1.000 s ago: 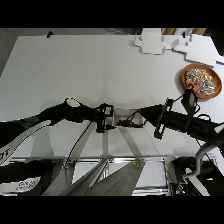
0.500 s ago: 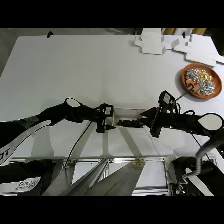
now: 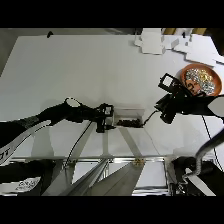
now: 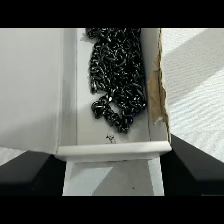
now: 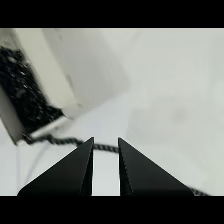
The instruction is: Fold the box and place the chain.
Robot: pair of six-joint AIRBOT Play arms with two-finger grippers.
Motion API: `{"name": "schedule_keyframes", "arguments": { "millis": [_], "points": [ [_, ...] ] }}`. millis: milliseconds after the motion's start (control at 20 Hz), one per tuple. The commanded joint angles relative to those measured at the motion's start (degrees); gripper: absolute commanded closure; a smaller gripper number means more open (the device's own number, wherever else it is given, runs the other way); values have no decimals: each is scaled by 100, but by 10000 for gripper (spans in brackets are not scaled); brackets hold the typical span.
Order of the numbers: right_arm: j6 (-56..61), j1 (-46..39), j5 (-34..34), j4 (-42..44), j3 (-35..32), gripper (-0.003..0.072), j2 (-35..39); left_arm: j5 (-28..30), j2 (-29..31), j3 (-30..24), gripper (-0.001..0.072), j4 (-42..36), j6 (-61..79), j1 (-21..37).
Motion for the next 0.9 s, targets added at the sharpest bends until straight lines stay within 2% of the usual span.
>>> {"name": "schedule_keyframes", "arguments": {
  "millis": [0,250,350,500,600,850],
  "points": [
    [461,0,142,-612,138,532,-511,2,0,-2,220,2,2,-2],
    [461,0,275,-719,138,531,-1462,2,0,-2,220,2,2,-2],
    [623,0,267,-911,138,493,-1698,0,0,-2,220,2,0,-2],
    [1593,0,-52,-1038,136,472,-1847,2,0,-2,220,2,2,-2],
    [2520,0,-328,-1174,129,315,-1862,2,0,-2,220,2,2,-2],
    [3613,0,-472,-1670,125,316,-2061,0,0,-2,220,2,2,-2]
  ]
}}
